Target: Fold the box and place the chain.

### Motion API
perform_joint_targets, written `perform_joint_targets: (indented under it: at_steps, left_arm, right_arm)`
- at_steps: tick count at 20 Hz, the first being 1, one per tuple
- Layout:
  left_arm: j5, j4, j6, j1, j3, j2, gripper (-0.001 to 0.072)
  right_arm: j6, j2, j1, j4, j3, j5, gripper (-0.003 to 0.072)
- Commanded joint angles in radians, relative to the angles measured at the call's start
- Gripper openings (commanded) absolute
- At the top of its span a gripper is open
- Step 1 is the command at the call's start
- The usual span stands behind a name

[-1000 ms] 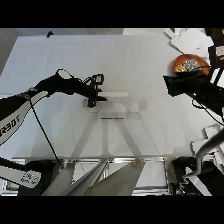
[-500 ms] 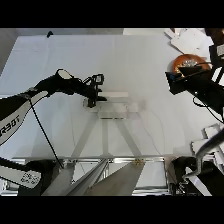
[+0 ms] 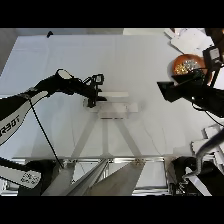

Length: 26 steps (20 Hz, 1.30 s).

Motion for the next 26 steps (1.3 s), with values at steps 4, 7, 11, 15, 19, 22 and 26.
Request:
perform_joint_targets:
  at_steps: [4,7,11,15,19,22,26]
  left_arm:
    - [0.0,0.0,0.0,0.0,0.0,0.0,0.0009]
    - [0.0,0.0,0.0,0.0,0.0,0.0,0.0009]
    - [0.001,0.0,0.0,0.0,0.0,0.0,0.0009]
    - [0.0,0.0,0.0,0.0,0.0,0.0,0.0009]
    - [0.001,0.0,0.0,0.0,0.0,0.0,0.0009]
    - [0.0,0.0,0.0,0.0,0.0,0.0,0.0009]
    - [0.0,0.0,0.0,0.0,0.0,0.0,0.0009]
  right_arm:
    - [-0.557,0.001,0.139,0.06,0.001,0.24,0.0713]
    - [-0.659,-0.004,0.196,0.059,-0.001,0.239,0.0698]
    - [-0.658,-0.068,0.201,0.065,-0.013,0.235,0.0698]
    - [-0.748,-0.275,0.201,0.092,-0.055,0.154,0.07]
    - [-1.052,-0.476,0.201,0.331,-0.07,-0.018,0.0699]
    - [-1.245,-0.577,0.201,0.431,-0.07,-0.063,0.0699]
    - [-1.332,-0.679,0.197,0.452,-0.07,-0.141,0.0699]
